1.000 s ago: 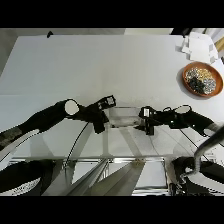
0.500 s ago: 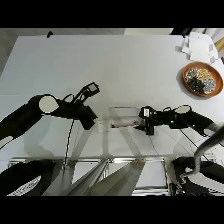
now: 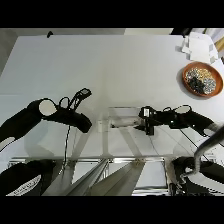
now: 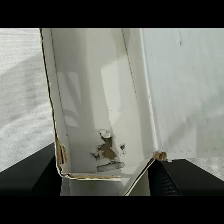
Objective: Fold the box and place the chain.
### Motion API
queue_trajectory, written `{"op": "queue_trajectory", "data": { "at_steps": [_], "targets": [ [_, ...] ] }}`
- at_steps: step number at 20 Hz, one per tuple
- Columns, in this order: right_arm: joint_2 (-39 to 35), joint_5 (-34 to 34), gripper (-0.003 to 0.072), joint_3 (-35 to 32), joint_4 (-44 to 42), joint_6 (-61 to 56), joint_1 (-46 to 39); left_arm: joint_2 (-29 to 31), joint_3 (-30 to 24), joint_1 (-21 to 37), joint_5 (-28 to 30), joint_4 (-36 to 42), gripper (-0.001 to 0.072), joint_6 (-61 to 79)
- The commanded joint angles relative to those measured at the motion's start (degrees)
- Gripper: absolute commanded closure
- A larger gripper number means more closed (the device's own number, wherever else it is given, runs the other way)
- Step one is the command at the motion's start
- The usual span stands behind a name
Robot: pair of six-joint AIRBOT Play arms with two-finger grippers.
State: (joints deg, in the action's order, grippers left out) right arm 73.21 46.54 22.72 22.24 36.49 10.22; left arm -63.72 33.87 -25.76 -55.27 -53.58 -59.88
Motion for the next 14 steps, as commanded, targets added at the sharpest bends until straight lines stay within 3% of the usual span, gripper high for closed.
{"op": "queue_trajectory", "data": {
  "at_steps": [1,5,14],
  "targets": [
    [0.0,0.0,0.0351,0.0,0.0,0.0,0.0,-3.6,-0.8,0.1,1.6,5.0,0.0703,-0.7],
    [0.0,0.0,0.0351,0.0,0.0,0.0,0.0,-7.2,-0.8,0.1,4.1,7.6,0.0706,-0.9],
    [0.0,0.0,0.0351,0.0,0.0,0.0,0.0,-9.4,-0.8,0.0,7.3,8.2,0.0706,-3.6]
  ]
}}
